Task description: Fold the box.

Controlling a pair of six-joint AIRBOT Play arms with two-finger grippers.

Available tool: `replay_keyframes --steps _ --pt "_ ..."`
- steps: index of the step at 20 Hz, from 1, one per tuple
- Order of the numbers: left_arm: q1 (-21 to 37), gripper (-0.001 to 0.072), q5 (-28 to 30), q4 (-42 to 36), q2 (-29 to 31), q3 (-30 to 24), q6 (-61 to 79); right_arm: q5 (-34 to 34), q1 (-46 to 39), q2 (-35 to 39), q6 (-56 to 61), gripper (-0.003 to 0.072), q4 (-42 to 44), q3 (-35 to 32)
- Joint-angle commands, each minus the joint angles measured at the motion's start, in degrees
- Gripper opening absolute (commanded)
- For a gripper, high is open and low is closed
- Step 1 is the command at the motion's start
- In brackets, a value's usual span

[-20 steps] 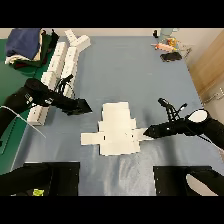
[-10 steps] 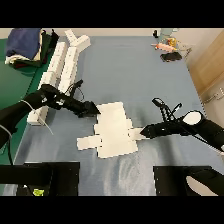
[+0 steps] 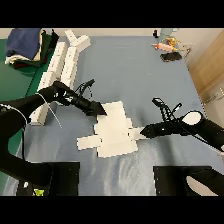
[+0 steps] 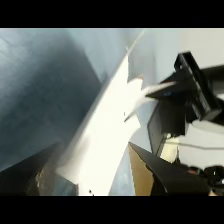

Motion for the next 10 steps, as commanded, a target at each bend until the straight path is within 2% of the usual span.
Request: replay_keyframes --steps 1,3,5,6,7,8,10 --pt "-1.3 0.0635 -4.7 4.8 -1.0 1.1 1.3 0.0 0.0 0.0 0.0 0.0004 -0.5 0.0" --pt "-2.1 0.0336 -4.9 6.3 -1.0 1.1 1.5 0.0 0.0 0.0 0.0 0.0004 -0.5 0.0" --pt "-2.2 0.0331 -4.2 6.3 -1.0 1.1 2.4 0.0 0.0 0.0 0.0 0.0003 -0.5 0.0" --pt "-2.2 0.0247 -3.5 6.3 -1.0 1.1 2.5 0.0 0.0 0.0 0.0 0.0003 -0.5 0.0" --pt "-2.2 0.0097 -3.2 6.3 -1.0 1.1 3.5 0.0 0.0 0.0 0.0 0.0004 -0.5 0.0" --pt "-2.2 0.0061 -3.1 6.3 -1.0 1.1 4.3 0.0 0.0 0.0 0.0 0.0004 -0.5 0.0" --pt "-2.2 0.0053 -2.9 6.2 -1.0 1.1 4.4 0.0 0.0 0.0 0.0 0.0004 -0.5 0.0"
